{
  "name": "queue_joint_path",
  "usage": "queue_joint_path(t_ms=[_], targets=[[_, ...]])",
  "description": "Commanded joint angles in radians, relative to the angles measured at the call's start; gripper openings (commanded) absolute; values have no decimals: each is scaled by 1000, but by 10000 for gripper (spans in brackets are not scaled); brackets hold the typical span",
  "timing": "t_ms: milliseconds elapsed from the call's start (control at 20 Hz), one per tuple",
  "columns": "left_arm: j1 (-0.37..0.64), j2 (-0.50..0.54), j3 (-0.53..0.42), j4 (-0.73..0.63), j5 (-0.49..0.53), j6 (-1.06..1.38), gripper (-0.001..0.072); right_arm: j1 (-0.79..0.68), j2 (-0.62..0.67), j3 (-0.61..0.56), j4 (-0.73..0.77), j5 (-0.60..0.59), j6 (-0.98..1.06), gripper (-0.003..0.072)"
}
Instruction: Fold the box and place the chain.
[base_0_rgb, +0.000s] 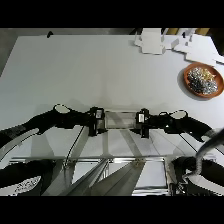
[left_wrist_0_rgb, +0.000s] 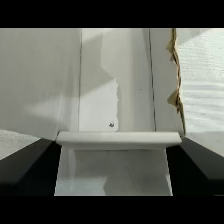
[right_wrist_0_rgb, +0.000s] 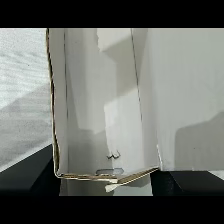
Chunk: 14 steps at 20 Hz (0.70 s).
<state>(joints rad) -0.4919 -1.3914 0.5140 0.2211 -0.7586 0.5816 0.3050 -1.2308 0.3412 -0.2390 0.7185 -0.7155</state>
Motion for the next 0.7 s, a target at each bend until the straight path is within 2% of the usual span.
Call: queue_joint_path(t_ms=[0, 200, 300, 650], targets=[[1, -2, 1, -4, 0, 3, 595, 0, 1, 0, 0, 0, 0, 299], [-2, -2, 1, -12, 16, 2, 257, 0, 0, 0, 0, 0, 0, 299], [-2, -2, 1, -32, 30, -4, 277, 0, 0, 0, 0, 0, 0, 299], [-2, -1, 1, -29, 23, -4, 272, 0, 0, 0, 0, 0, 0, 299]])
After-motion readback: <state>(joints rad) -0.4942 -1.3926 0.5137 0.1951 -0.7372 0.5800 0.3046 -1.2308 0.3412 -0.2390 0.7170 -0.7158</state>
